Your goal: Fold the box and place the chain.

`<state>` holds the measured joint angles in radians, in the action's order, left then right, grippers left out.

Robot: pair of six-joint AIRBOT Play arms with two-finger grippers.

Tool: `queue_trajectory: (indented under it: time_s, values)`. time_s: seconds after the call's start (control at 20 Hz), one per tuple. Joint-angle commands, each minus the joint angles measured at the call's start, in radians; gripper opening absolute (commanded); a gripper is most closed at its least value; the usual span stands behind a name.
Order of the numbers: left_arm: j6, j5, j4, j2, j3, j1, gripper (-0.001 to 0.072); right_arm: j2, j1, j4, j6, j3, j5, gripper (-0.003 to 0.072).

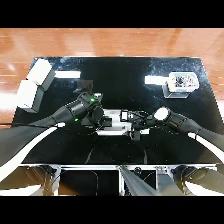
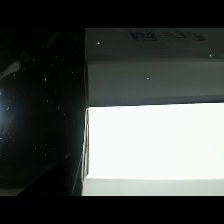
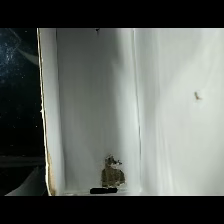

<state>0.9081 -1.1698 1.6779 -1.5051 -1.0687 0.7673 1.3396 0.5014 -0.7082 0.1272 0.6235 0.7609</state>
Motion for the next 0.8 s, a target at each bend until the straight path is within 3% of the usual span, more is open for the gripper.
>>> queue_trajectory:
  time_s: [0.0,0.35,0.45,0.6,0.65,0.75]
  values:
    - [0.0,0.003,0.0,-0.002,-0.001,0.0,0.0294,-0.001,0.0,0.0,0.0,0.0,0.0,0.0481]
    - [0.0,0.002,0.0,-0.002,-0.001,0.0,0.0282,-0.001,0.0,0.0,0.0,0.0,0.0,0.0481]
    - [0.006,0.002,0.005,-0.002,-0.001,0.001,0.0119,-0.001,0.0,0.0,0.0,0.0,0.0,0.0481]
    - [0.009,0.001,0.008,-0.002,-0.001,0.001,0.0095,-0.001,0.0,0.0,0.0,0.0,0.0,0.0481]
    - [0.009,0.0,0.007,-0.002,-0.001,0.001,0.0033,-0.001,0.0,0.0,0.0,0.0,0.0,0.0481]
    - [0.009,-0.001,0.008,-0.002,-0.001,0.001,0.0015,-0.001,0.0,0.0,0.0,0.0,0.0,0.0481]
